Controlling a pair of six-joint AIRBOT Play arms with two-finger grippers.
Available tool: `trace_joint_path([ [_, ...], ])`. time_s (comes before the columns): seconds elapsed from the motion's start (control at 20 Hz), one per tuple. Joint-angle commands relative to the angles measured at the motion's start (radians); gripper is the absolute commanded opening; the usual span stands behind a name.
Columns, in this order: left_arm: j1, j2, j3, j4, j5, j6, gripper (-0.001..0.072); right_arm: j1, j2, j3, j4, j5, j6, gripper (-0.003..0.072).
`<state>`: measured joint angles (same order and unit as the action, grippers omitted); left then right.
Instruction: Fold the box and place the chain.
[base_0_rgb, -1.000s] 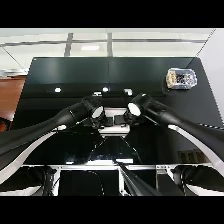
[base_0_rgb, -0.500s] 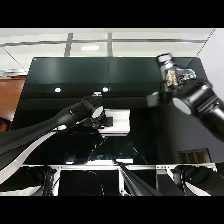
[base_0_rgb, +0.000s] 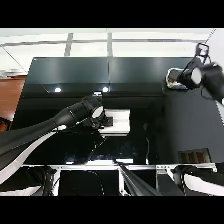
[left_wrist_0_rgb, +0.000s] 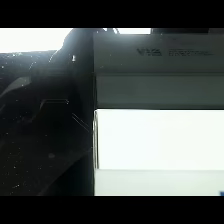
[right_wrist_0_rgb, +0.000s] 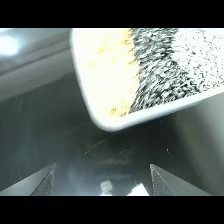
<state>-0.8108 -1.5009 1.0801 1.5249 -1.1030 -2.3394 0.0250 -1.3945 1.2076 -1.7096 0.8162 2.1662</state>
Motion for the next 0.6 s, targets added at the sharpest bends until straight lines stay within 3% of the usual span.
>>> trace_joint_path([
  [0.0,0.000,-0.001,0.000,0.000,-0.001,0.001,0.0028,-0.145,-0.235,0.278,0.307,0.106,-0.001,0.0608],
  [0.2,0.000,-0.001,0.000,0.000,-0.002,0.001,0.0028,-0.179,-0.428,0.504,0.322,0.259,0.014,0.0606],
  [0.25,0.000,-0.001,0.000,0.000,-0.002,0.001,0.0028,-0.181,-0.452,0.520,0.325,0.255,0.025,0.0558],
  [0.4,0.000,-0.001,0.000,0.000,-0.002,0.001,0.0028,-0.190,-0.494,0.525,0.329,0.188,0.068,0.0557],
  [0.55,0.000,-0.001,0.000,0.000,-0.002,0.001,0.0028,-0.193,-0.528,0.526,0.431,0.102,0.067,0.0549],
])
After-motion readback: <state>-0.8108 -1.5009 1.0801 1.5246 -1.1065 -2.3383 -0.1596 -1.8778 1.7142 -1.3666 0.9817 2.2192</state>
